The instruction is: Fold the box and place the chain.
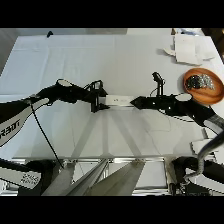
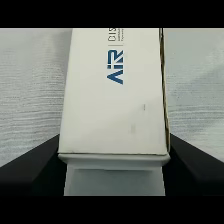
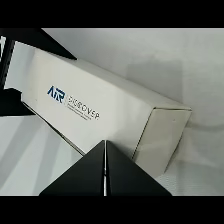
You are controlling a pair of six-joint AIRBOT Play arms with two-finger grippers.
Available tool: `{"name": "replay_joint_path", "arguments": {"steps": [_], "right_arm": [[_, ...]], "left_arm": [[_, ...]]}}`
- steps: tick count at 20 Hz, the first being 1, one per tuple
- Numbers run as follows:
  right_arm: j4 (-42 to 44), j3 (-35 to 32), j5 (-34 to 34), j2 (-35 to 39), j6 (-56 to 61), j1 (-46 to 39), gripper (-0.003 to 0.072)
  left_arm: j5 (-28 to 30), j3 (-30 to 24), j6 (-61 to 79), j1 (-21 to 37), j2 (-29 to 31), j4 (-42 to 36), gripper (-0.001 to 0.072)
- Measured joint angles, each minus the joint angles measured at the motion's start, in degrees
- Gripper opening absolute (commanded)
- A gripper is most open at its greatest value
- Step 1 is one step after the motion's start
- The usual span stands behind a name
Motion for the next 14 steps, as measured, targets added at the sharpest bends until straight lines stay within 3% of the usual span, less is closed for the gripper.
{"name": "replay_joint_path", "arguments": {"steps": [8, 14], "right_arm": [[-2.9, -0.1, -0.8, 0.2, 1.7, 1.1, 0.0012], [-1.5, 0.8, -1.3, 8.2, 2.1, 1.2, 0.0014]], "left_arm": [[-0.2, 0.0, 0.1, 0.0, 0.0, -0.1, 0.0368], [-0.2, 0.0, -0.2, 0.0, 0.0, -0.4, 0.0368]]}}
